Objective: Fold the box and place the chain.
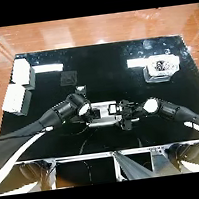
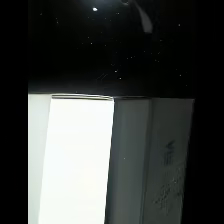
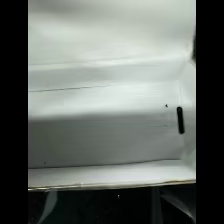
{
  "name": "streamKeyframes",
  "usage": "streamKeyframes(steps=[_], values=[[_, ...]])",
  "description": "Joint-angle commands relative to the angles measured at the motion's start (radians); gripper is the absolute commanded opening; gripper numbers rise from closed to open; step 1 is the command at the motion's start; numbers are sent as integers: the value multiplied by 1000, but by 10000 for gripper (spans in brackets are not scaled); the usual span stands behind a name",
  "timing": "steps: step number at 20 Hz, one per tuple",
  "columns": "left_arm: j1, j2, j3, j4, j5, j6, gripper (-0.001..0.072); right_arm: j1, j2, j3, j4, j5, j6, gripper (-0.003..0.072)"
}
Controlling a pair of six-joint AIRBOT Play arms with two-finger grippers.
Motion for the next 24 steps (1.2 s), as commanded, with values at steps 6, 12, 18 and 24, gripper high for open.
streamKeyframes(steps=[6, 12, 18, 24], values=[[1, 0, 0, 4, -7, 45, 20, -18, 87, 1, -120, 85, 30, 703], [1, 0, 0, 4, -12, 69, 20, -80, 141, 1, -146, 152, 51, 701], [1, 0, 0, 4, -13, 69, 20, -80, 140, 1, -80, 150, 32, 428], [1, 0, 0, 1, -13, 69, 20, -55, 133, 1, -4, 143, 32, 297]])
